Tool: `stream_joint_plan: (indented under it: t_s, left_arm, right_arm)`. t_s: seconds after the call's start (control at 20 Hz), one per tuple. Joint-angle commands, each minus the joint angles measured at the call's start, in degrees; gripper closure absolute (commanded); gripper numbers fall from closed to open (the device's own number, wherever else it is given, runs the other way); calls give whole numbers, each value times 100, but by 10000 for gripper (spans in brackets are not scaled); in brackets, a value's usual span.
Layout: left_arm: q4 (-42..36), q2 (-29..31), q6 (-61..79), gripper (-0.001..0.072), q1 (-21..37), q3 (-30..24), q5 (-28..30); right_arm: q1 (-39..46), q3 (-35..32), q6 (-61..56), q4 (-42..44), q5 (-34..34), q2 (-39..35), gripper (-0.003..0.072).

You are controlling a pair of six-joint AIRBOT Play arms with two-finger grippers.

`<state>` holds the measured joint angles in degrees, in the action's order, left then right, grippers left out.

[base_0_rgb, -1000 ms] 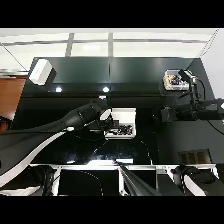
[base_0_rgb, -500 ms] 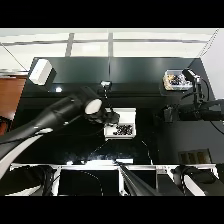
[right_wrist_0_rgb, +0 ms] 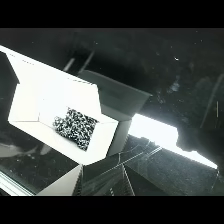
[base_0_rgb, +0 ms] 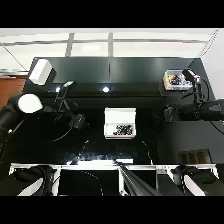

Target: Fold the box and place the chain.

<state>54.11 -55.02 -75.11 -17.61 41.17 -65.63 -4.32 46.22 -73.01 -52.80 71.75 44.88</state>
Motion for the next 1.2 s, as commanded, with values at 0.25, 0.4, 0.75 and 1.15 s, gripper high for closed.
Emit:
stream_joint_plan:
  t_s: [0.25, 0.4, 0.75, 1.15]
  left_arm:
    - [-2315, -387, 3366, 201, 649, -1268, 752]
    - [-2437, -732, 4037, -5, 518, -1266, 831]
    - [-2330, -1005, 7794, -5, -304, -1237, 1318]
    - [-1991, -1434, 8395, 1, -623, -780, 1781]
  right_arm:
    - [2, 2, -4, 2, -20, -2, 370]
    - [2, 2, -4, 2, -61, -2, 370]
    - [2, 2, -4, -57, -87, -2, 370]
    - [2, 2, -4, -131, -227, -2, 370]
